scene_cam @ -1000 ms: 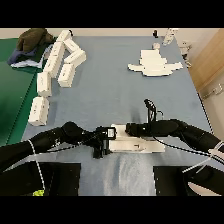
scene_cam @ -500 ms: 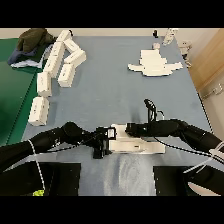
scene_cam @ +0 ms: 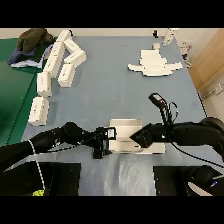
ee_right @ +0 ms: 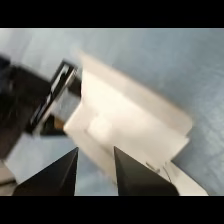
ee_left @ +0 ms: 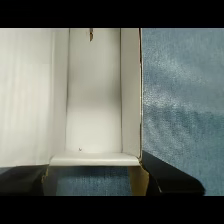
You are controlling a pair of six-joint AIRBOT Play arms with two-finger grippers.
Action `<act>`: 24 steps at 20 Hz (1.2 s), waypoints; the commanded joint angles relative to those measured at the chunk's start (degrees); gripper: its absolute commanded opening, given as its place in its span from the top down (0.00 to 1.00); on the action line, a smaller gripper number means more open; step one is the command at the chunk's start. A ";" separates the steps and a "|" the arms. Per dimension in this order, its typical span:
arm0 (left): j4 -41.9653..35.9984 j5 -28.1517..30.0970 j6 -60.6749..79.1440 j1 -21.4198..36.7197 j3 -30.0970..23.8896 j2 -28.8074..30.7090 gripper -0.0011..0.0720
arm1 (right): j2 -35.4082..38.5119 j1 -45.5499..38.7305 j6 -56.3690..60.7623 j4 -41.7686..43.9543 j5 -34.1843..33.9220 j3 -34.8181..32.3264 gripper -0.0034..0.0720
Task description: Fold the box.
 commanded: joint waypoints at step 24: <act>0.00 0.09 0.02 0.00 0.00 -0.04 0.29 | 2.78 0.09 -49.24 -9.73 7.39 -14.93 0.62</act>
